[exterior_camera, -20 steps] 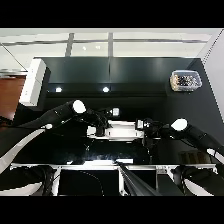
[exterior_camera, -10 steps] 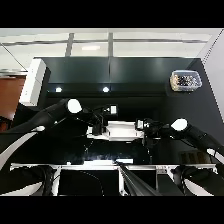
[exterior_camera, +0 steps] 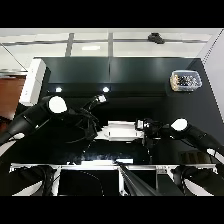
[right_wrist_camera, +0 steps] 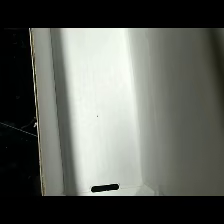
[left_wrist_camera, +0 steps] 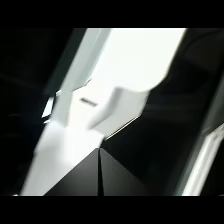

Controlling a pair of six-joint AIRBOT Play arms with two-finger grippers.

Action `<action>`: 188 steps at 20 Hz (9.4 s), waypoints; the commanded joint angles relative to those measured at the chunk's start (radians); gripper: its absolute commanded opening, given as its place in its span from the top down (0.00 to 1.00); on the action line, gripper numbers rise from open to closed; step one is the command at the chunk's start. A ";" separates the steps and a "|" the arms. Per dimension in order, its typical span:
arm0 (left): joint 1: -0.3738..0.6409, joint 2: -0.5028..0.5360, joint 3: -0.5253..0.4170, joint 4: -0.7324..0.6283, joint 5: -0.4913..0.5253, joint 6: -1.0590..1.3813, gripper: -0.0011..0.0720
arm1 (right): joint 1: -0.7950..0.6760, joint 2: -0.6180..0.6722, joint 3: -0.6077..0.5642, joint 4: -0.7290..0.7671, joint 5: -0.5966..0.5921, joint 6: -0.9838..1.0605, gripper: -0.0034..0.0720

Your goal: Fold the box and place the chain.

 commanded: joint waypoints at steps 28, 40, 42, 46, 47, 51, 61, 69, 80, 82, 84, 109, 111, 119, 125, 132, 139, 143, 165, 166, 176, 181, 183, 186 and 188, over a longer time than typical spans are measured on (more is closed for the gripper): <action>0.141 0.065 -0.123 0.014 0.229 0.129 0.93 | 0.001 -0.001 0.000 0.001 -0.001 0.000 0.34; -0.061 -0.005 -0.206 -0.053 0.369 0.635 0.03 | 0.001 -0.001 0.000 0.001 -0.001 0.000 0.34; -0.065 -0.016 -0.206 -0.063 0.377 0.635 0.03 | 0.001 -0.001 0.000 0.001 -0.001 0.000 0.34; -0.064 -0.053 -0.206 -0.128 0.377 0.635 0.06 | 0.001 -0.001 0.000 0.001 -0.001 0.000 0.34; -0.064 -0.064 -0.205 -0.157 0.377 0.635 0.14 | 0.001 -0.001 0.000 0.001 -0.001 0.000 0.34; -0.064 -0.067 -0.204 -0.174 0.376 0.651 0.48 | 0.001 -0.001 0.000 0.001 -0.001 0.001 0.34; -0.065 -0.068 -0.204 -0.264 0.368 0.651 0.71 | 0.001 -0.001 0.000 0.001 -0.002 0.001 0.34; -0.090 -0.075 -0.204 -0.312 0.383 0.651 0.71 | 0.001 -0.001 0.000 0.002 -0.003 0.001 0.34; -0.126 -0.092 -0.204 -0.345 0.441 0.659 0.71 | 0.001 -0.001 0.000 0.002 -0.004 0.002 0.34; -0.126 -0.092 -0.203 -0.360 0.454 0.660 0.71 | 0.001 -0.001 0.000 0.002 -0.004 0.002 0.34; -0.126 -0.092 -0.203 -0.360 0.455 0.662 0.71 | 0.001 -0.001 0.000 0.002 -0.004 0.002 0.34; -0.113 -0.075 -0.203 -0.295 0.439 0.626 0.94 | 0.001 -0.001 0.000 0.002 -0.004 0.002 0.34; -0.060 -0.034 -0.203 -0.233 0.427 0.476 0.94 | 0.001 -0.001 0.000 0.002 -0.004 0.002 0.34; 0.411 0.036 -0.207 -0.134 0.055 -0.330 0.94 | 0.001 -0.001 0.000 0.002 -0.004 0.003 0.34; 0.512 0.006 -0.364 -0.175 0.162 -0.605 0.94 | 0.001 -0.001 0.000 0.002 -0.005 0.003 0.34; 0.280 -0.059 -0.378 -0.281 0.238 -0.563 0.94 | 0.001 -0.001 0.000 0.002 -0.006 0.003 0.34; 0.224 -0.059 -0.363 -0.487 0.208 -0.369 0.93 | 0.001 -0.001 0.000 0.002 -0.007 0.004 0.34; 0.224 -0.053 -0.298 -0.488 0.158 -0.282 0.37 | 0.001 -0.001 0.000 0.002 -0.007 0.004 0.34; -0.101 -0.055 -0.215 -0.477 0.468 -0.378 0.20 | 0.001 -0.001 0.000 0.002 -0.007 0.004 0.34; -0.109 -0.055 -0.215 -0.474 0.482 -0.380 0.20 | 0.001 -0.001 0.000 0.002 -0.007 0.004 0.34; -0.182 -0.058 -0.135 -0.012 0.475 -0.803 0.25 | 0.001 -0.001 0.000 0.002 -0.008 0.005 0.34; -0.261 -0.082 -0.048 0.277 0.390 -1.160 0.26 | 0.001 -0.001 0.000 0.002 -0.008 0.005 0.34; -0.286 -0.104 -0.005 0.402 0.322 -1.304 0.26 | 0.001 -0.001 0.000 0.002 -0.008 0.005 0.34; -0.300 -0.146 0.061 0.481 0.233 -1.408 0.36 | 0.001 -0.001 0.000 0.002 -0.008 0.005 0.34; -0.300 -0.180 0.100 0.483 0.206 -1.419 0.39 | 0.001 -0.001 0.000 0.002 -0.008 0.005 0.34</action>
